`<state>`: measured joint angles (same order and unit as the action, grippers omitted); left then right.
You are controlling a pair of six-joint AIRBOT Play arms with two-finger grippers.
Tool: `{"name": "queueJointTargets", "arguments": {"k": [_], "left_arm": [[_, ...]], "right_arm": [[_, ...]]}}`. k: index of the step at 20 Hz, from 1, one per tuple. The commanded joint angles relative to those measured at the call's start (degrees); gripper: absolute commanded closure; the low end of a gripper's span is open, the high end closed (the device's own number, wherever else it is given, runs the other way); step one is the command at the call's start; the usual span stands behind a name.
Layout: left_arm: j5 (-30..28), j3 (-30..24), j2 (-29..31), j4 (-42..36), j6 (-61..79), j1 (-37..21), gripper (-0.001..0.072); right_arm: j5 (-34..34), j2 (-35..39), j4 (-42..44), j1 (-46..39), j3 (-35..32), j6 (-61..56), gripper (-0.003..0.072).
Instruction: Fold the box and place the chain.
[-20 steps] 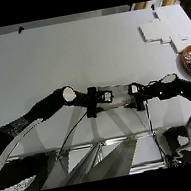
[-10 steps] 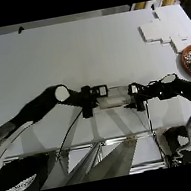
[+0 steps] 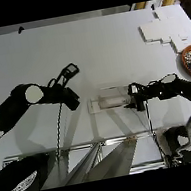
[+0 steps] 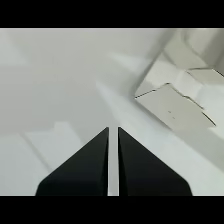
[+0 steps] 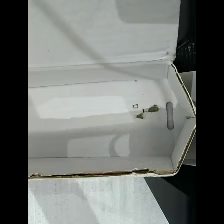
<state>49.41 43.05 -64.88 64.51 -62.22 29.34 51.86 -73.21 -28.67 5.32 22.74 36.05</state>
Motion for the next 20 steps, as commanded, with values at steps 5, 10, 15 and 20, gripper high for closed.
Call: {"name": "queueJointTargets", "arguments": {"k": [5, 10, 15, 20], "left_arm": [[-3.4, -4.7, -8.9, -13.5, -14.3, -0.7, 0.0659], [-2.2, -4.7, -13.0, -18.0, -14.3, -0.7, 0.0707], [-1.6, -4.7, -12.8, -21.5, -14.3, 0.4, 0.0707], [-1.9, -4.7, -11.6, -24.2, -12.6, 2.8, 0.0696]], "right_arm": [[0.0, 0.0, 0.0, 0.0, 0.0, 0.0, 0.0301], [0.0, 0.0, 0.0, 0.0, 0.0, 0.0, 0.0301], [0.0, 0.0, 0.0, 0.0, 0.0, 0.0, 0.0301], [0.0, 0.0, 0.0, 0.0, 0.0, 0.0, 0.0301]]}}
